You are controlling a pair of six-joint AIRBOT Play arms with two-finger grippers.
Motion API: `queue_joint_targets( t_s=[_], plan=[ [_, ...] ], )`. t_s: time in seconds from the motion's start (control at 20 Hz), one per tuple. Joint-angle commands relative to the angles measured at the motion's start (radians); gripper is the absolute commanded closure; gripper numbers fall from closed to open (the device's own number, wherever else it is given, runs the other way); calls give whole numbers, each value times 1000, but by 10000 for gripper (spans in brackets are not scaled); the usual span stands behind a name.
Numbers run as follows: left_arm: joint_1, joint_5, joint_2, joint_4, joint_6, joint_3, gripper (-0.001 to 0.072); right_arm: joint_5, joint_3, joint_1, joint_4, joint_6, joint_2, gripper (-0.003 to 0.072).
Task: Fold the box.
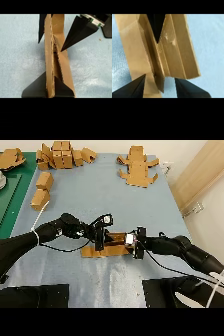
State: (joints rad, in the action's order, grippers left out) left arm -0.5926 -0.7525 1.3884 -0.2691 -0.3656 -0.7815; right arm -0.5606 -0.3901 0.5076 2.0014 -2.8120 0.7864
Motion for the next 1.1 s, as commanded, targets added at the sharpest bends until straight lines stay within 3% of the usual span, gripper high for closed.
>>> queue_joint_targets(
  t_s=[0.0, 0.25, 0.6, 1.05],
  plan=[
    [0, 0, 1, 0, 0, -1, 696, -110, -53, -12, 47, -61, 71, 106],
    [0, 0, 1, 0, 0, -1, 697, -252, -55, -88, 93, -64, 46, 106],
    [0, 0, 1, 0, 0, -1, 696, -174, -62, -158, 202, -194, 121, 107],
    [0, 0, 1, 0, 0, -1, 696, -246, -79, -157, 221, -192, 141, 107]
  ],
)
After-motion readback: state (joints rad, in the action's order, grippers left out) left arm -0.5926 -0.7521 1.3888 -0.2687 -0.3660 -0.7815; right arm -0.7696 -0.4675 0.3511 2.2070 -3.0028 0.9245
